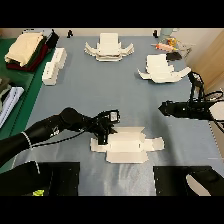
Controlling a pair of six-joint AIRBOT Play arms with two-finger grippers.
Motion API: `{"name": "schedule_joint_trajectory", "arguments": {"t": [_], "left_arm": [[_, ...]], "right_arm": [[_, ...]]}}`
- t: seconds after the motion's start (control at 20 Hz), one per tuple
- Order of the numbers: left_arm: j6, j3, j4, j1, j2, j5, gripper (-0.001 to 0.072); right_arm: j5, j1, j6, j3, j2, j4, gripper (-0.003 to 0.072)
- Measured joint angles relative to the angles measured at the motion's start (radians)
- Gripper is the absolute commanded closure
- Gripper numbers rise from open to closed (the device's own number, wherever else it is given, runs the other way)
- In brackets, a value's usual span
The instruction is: Fold the box.
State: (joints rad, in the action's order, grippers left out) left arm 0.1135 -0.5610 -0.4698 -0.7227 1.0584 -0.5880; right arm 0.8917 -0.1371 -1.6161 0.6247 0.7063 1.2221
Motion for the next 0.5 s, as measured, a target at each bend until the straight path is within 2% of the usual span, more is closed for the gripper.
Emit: {"name": "schedule_joint_trajectory", "arguments": {"t": [0.3, 0.5], "left_arm": [[0.009, 0.035, 0.001, -0.027, -0.018, 0.083, 0.0694], [0.029, 0.034, 0.002, -0.031, -0.095, 0.153, 0.0696]], "right_arm": [[-0.003, 0.0, -0.003, 0.0, 0.0, 0.001, 0.0386], [-0.003, 0.0, -0.003, 0.0, 0.0, 0.002, 0.0391]]}}
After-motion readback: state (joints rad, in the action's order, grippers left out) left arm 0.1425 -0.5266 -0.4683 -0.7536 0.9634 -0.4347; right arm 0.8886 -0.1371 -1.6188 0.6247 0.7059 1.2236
